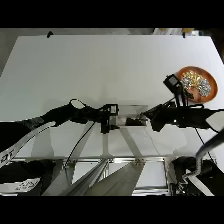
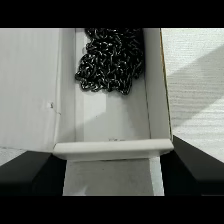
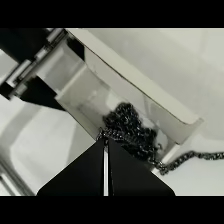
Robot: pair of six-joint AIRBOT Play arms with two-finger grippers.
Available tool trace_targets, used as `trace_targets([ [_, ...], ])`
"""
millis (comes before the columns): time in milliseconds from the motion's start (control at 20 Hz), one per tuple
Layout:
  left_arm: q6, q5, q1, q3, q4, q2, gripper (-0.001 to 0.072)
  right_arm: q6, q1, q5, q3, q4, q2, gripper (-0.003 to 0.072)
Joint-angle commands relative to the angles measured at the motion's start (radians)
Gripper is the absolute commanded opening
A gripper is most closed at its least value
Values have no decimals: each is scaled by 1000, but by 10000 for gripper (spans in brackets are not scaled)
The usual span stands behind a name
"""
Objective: Fold the box and place the chain.
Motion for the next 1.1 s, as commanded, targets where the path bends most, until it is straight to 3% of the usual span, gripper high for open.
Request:
trace_targets([
  [0, 0, 0, 0, 0, 0, 0, 152, -83, 2, -60, -85, 5, -67, 19],
  [50, 0, 0, 0, 0, 0, 0, 152, -83, 6, -76, -88, 16, -86, 50],
  [150, 0, 0, 0, 0, 0, 0, 152, -85, 14, -88, -88, 27, -105, 213],
  [250, 0, 0, 0, 0, 0, 0, 152, -86, 14, -76, -75, 27, -105, 243],
  [350, 0, 0, 0, 0, 0, 0, 152, -80, 0, -32, -8, -10, -105, 239],
  [450, 0, 0, 0, 0, 0, 0, 152, -47, -54, 20, 95, -75, -105, 167],
  [550, 0, 0, 0, 0, 0, 0, 152, 11, -125, 37, 179, -116, -105, 142],
  [600, 0, 0, 0, 0, 0, 0, 152, 23, -164, 30, 198, -116, -106, 46],
  [650, 0, 0, 0, 0, 0, 0, 152, 30, -202, 11, 201, -116, -106, 16],
  [800, 0, 0, 0, 0, 0, 0, 152, 132, -276, -7, 201, -215, -167, 16],
  [1050, 0, 0, 0, 0, 0, 0, 152, 232, -277, -31, 195, -345, -394, 16],
])
